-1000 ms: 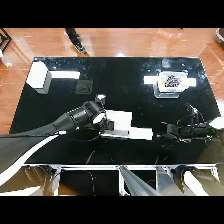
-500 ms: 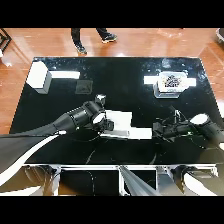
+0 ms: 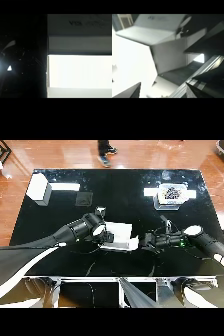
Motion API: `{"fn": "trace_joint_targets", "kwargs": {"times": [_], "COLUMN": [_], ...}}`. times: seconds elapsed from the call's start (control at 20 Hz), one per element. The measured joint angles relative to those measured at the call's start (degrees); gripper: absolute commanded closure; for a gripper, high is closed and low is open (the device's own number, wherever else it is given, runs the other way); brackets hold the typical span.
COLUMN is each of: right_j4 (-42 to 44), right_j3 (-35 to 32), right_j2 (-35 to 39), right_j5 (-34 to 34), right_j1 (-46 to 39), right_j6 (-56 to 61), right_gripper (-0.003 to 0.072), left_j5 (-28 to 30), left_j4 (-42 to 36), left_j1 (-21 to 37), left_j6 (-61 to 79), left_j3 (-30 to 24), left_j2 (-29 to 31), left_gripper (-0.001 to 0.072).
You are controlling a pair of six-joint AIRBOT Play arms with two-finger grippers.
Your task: Fold the box and place the chain.
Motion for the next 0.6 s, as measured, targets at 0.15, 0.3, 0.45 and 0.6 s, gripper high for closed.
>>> {"fn": "trace_joint_targets", "kwargs": {"times": [0.15, 0.3, 0.45, 0.6], "right_j4": [0.61, 0.13, -0.5, 0.44], "right_j3": [1.99, 4.74, 6.97, 8.31], "right_j2": [0.0, -0.04, -0.04, -0.13], "right_j5": [-0.42, -1.49, -2.27, -2.05], "right_j1": [4.5, 8.28, 11.34, 13.25], "right_j6": [-0.37, 0.7, 2.08, 3.28], "right_gripper": [0.0054, 0.0056, 0.0056, 0.0056], "left_j5": [0.04, -0.31, -0.74, -0.07], "left_j4": [-0.52, -0.57, -0.57, -2.19], "left_j1": [0.11, 0.24, 0.31, 0.2], "left_j6": [0.0, 0.24, 0.46, 0.42], "left_j3": [0.0, -0.02, -0.02, -0.02], "left_j2": [0.0, 0.0, 0.0, -0.02], "left_gripper": [0.0686, 0.0686, 0.0686, 0.0686]}}
